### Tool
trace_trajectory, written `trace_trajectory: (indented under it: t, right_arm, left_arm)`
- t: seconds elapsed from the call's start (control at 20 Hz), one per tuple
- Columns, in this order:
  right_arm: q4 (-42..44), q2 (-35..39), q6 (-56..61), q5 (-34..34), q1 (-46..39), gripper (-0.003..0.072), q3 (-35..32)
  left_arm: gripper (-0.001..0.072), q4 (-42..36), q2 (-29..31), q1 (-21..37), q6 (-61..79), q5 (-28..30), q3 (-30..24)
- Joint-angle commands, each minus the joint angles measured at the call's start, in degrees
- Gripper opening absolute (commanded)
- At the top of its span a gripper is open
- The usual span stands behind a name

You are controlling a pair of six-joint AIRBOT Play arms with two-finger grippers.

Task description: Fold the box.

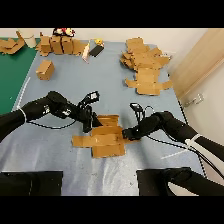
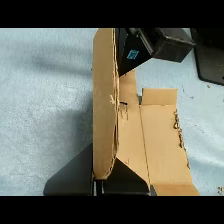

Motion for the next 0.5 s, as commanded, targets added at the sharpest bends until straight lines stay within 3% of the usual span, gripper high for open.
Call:
trace_trajectory:
  t: [0.0,0.2,0.45]
  right_arm:
    - [-0.66,-0.61,0.04,1.16,0.07,0.0002,-0.13]
    - [-0.63,-0.61,0.04,1.97,0.07,0.0002,-0.11]
    - [-0.83,-0.46,0.04,1.90,0.07,0.0002,-0.09]
  left_arm:
    - [0.0012,-0.74,0.83,-0.04,1.11,0.37,-0.02]
    - [0.0012,-0.72,0.90,-1.53,1.14,0.85,-0.04]
    - [0.0012,-0.74,0.92,-4.24,3.17,5.86,-0.63]
